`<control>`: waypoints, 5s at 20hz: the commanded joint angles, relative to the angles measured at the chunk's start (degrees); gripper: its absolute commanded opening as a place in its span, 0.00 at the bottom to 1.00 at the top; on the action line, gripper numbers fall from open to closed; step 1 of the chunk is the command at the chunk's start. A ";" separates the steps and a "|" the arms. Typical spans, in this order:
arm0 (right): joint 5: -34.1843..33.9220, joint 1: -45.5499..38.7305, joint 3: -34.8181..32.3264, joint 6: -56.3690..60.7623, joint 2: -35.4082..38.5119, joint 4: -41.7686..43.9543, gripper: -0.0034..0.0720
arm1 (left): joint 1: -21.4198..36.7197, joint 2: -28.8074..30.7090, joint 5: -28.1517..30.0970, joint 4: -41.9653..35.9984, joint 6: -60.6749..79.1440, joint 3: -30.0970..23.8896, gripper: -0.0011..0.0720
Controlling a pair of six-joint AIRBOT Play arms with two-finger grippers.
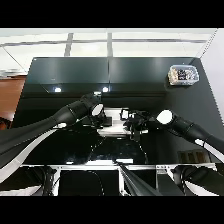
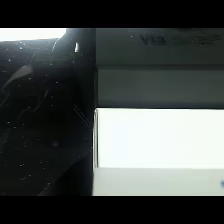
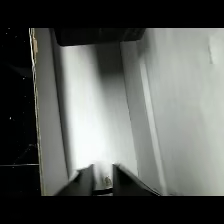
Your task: Fold the box and place the chain.
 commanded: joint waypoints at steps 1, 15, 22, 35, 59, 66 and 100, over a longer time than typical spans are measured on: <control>4.55 -1.95 0.52 10.14 1.84 -0.98 0.07 | 0.02 -0.02 -0.07 0.00 0.02 0.04 0.05; 22.49 -46.25 -4.37 56.83 8.74 -1.51 0.07 | 0.02 -0.02 0.00 0.02 0.02 0.04 0.05; 21.75 -33.77 -6.21 55.21 -4.79 3.45 0.07 | 0.02 -0.02 -0.04 0.00 0.04 0.04 0.05; 31.80 -23.76 2.12 46.07 -6.56 11.96 0.80 | 0.02 -0.02 -0.07 0.00 0.02 0.04 0.05; 14.78 -0.85 14.03 86.90 -6.58 -22.14 0.52 | 0.02 -0.02 -0.07 -0.02 0.02 0.04 0.05; 19.06 6.91 20.39 108.61 -9.03 -39.26 0.52 | 0.02 -0.02 -0.07 0.00 0.04 0.02 0.05; 29.99 14.80 26.60 123.34 -1.57 -50.25 0.47 | 0.04 -0.02 -0.33 0.02 0.04 0.02 0.05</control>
